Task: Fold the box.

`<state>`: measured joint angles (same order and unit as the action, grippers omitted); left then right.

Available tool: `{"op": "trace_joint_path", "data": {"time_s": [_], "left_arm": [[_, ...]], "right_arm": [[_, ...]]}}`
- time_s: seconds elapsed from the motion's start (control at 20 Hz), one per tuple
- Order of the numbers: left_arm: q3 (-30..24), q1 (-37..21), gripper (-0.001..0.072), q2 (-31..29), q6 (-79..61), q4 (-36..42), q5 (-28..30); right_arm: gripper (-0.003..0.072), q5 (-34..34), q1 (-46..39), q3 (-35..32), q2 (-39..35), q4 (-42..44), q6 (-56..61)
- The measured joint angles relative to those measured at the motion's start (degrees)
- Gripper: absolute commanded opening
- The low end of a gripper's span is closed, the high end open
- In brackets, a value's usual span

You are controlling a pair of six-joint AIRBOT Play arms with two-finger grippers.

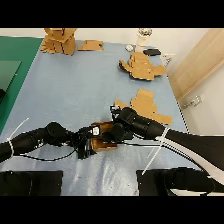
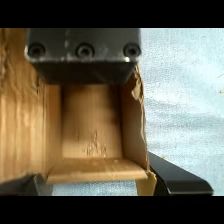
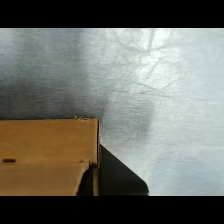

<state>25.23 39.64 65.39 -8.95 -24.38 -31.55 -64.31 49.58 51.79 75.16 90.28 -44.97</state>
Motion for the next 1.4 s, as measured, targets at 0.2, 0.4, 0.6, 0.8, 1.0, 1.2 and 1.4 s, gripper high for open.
{"op": "trace_joint_path", "data": {"time_s": [0.2,0.4,0.6,0.8,1.0,1.2,1.4], "left_arm": [[0.02,0.00,0.0537,0.00,-0.02,-0.11,0.44],[0.04,0.00,0.0550,0.00,0.00,-0.09,0.46],[0.04,0.00,0.0548,0.00,0.00,-0.02,0.46],[0.04,0.00,0.0719,0.00,0.00,0.11,0.42],[0.04,0.00,0.0719,0.00,0.00,0.13,0.37],[0.04,0.00,0.0719,0.00,0.00,0.13,0.50],[0.04,0.00,0.0718,0.00,0.00,0.15,0.72]], "right_arm": [[0.0007,-0.96,0.00,0.00,0.00,-1.31,1.29],[0.0006,-1.33,0.09,0.00,0.00,-1.68,1.84],[0.0007,-1.31,0.13,0.00,0.00,-1.88,1.99],[0.0006,-1.27,0.13,0.00,0.00,-1.79,2.10],[0.0006,-1.27,0.11,0.00,0.00,-1.68,2.56],[0.0006,-1.22,0.11,0.00,0.00,-1.18,3.02],[0.0006,-1.16,0.44,0.00,0.00,-0.35,3.26]]}}
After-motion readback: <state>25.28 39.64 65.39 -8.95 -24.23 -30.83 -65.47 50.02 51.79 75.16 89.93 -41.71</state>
